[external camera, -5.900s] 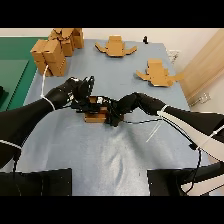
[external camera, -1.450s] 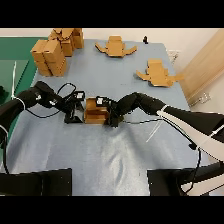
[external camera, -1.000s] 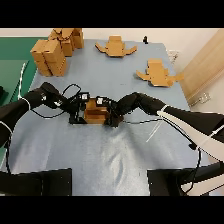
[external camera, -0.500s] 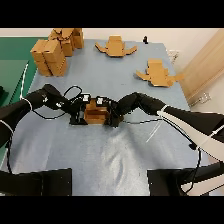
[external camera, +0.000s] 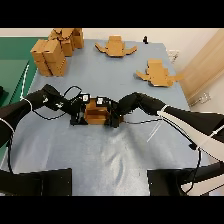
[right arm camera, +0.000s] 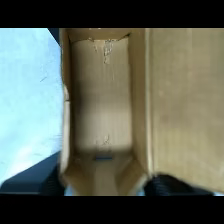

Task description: Fold the box.

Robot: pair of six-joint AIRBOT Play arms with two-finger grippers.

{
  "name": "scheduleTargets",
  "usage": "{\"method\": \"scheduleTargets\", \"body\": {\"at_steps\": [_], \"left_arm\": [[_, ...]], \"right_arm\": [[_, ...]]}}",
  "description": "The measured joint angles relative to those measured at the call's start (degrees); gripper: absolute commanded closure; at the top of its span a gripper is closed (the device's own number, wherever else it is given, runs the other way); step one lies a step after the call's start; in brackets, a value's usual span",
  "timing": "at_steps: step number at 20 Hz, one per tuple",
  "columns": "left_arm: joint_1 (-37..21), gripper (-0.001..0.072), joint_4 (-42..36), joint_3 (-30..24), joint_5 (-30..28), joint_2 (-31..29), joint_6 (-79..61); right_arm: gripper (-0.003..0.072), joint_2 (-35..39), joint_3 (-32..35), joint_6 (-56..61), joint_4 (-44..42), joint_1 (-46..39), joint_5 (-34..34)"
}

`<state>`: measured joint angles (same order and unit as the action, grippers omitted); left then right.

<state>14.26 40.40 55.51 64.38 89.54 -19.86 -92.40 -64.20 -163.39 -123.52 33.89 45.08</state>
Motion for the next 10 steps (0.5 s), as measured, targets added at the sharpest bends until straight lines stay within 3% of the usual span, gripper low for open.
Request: {"method": "scheduleTargets", "body": {"at_steps": [10], "left_arm": [[0.0,0.0688,0.1,0.0,0.3,0.0,-0.3]], "right_arm": [[-0.0018,3.9,-0.1,4.3,5.1,-0.1,1.6]]}}
